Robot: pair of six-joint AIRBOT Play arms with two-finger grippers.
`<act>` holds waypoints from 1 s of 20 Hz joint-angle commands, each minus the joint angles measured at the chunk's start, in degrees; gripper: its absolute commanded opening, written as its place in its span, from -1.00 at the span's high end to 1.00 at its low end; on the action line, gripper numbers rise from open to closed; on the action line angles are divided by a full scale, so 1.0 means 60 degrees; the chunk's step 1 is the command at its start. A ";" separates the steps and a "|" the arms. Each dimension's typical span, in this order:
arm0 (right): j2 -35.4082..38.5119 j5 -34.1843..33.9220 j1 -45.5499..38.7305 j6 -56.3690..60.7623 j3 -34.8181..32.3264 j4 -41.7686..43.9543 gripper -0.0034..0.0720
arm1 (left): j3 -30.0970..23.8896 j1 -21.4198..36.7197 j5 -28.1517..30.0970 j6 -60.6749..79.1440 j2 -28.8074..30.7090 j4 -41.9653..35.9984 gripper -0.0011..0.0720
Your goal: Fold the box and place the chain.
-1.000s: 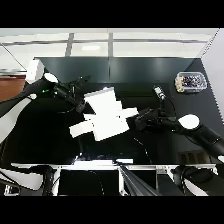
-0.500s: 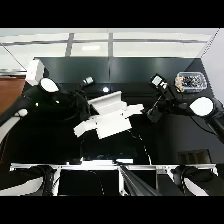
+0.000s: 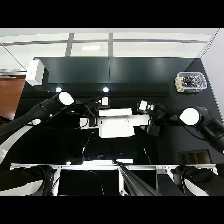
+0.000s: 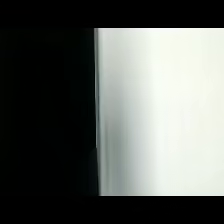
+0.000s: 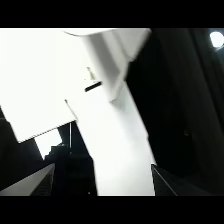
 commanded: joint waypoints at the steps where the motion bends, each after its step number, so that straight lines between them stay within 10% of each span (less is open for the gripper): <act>1: -0.0011 0.0069 0.0255 -0.0834 -0.0339 0.0240 -0.97 | -0.0022 -0.0076 0.0004 0.0251 -0.0379 0.0004 0.90; 20: -0.1209 0.0237 0.0430 -0.1905 -0.0452 0.1657 -0.97 | -0.0022 -0.0073 -0.0266 0.0270 -0.0586 -0.0022 0.90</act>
